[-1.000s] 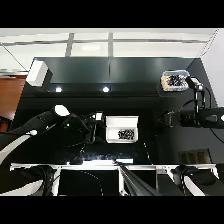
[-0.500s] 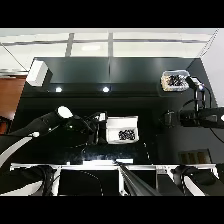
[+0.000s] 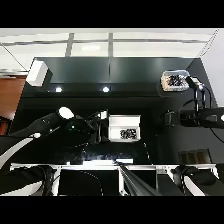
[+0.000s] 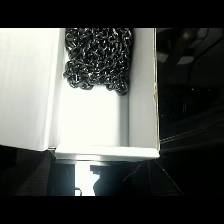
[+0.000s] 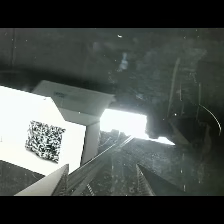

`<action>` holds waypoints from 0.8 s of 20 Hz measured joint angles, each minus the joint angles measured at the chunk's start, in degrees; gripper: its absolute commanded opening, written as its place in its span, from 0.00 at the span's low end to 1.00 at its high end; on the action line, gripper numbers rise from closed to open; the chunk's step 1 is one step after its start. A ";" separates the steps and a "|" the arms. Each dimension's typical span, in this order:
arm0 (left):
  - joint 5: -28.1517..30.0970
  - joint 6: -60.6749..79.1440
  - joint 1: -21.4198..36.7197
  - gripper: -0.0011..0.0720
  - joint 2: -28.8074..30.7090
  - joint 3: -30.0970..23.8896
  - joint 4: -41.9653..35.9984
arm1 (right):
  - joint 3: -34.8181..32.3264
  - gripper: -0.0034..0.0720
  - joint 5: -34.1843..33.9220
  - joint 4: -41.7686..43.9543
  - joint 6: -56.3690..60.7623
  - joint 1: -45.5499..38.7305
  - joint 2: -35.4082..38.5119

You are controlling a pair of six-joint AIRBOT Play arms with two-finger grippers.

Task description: Fold the box and place the chain.

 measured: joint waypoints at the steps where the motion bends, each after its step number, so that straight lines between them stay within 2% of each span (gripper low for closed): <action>1: 0.28 0.00 -0.37 0.98 0.00 0.00 -0.07 | -0.02 0.71 -0.15 -0.04 0.00 0.00 0.00; 9: 5.46 -1.77 -2.91 0.96 0.00 0.04 -0.22 | -0.13 0.71 -0.63 -0.35 0.02 0.00 0.00; 10: 5.70 -1.97 -2.99 0.87 0.00 0.04 -0.24 | -0.13 0.71 -0.68 -0.42 0.02 0.00 0.00; 11: 5.77 -2.08 -3.08 0.67 0.00 0.04 -0.24 | -0.13 0.71 -0.70 -0.50 0.00 0.00 0.00; 12: 5.79 -2.05 -3.08 0.52 0.00 0.07 -0.33 | -0.13 0.71 -0.72 -0.68 0.02 0.00 0.00; 13: 5.77 -1.97 -3.13 0.46 0.00 0.07 -0.33 | -0.13 0.81 -0.79 -0.87 0.02 0.00 0.00; 14: 5.73 -1.88 -3.15 0.46 0.00 0.07 -0.28 | -0.13 1.00 -0.94 -0.94 0.02 0.00 0.00; 16: 5.31 -1.44 -3.15 0.46 0.00 0.07 -0.13 | -0.13 1.00 -2.01 -0.87 -0.59 0.07 -0.13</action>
